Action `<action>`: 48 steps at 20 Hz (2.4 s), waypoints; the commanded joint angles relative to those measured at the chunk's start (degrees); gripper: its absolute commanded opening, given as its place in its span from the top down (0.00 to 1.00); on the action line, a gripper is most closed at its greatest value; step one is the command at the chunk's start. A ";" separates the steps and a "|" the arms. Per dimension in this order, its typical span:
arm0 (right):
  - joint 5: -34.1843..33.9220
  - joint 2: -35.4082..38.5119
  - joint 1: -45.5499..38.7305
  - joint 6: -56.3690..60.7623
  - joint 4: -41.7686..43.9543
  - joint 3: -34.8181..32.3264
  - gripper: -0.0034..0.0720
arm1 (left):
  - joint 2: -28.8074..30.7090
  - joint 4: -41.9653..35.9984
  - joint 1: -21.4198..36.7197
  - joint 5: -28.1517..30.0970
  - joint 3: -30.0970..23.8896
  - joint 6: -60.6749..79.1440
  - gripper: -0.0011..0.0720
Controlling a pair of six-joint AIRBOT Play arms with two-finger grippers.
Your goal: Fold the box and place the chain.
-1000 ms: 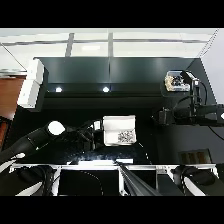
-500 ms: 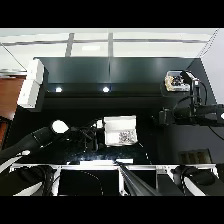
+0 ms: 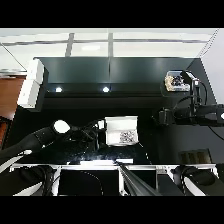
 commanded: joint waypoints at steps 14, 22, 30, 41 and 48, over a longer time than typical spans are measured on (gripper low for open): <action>-8.07 -2.29 0.76 -3.37 -3.76 0.09 0.05 | -0.02 0.02 -0.28 4.68 1.88 4.20 0.53; -11.43 -25.92 0.70 -33.99 9.77 7.23 0.05 | -0.28 3.43 -0.13 5.70 2.34 3.80 0.53; 7.74 -28.74 0.76 -65.55 21.38 7.28 0.05 | -0.31 3.43 -0.13 5.73 2.34 2.47 0.53; 0.44 -28.72 9.51 -70.20 12.17 5.07 0.05 | -0.31 3.43 -0.13 5.68 2.34 2.47 0.53; -1.73 -27.47 10.08 -70.27 9.22 3.54 0.06 | -0.31 3.45 -0.13 5.68 2.34 2.47 0.53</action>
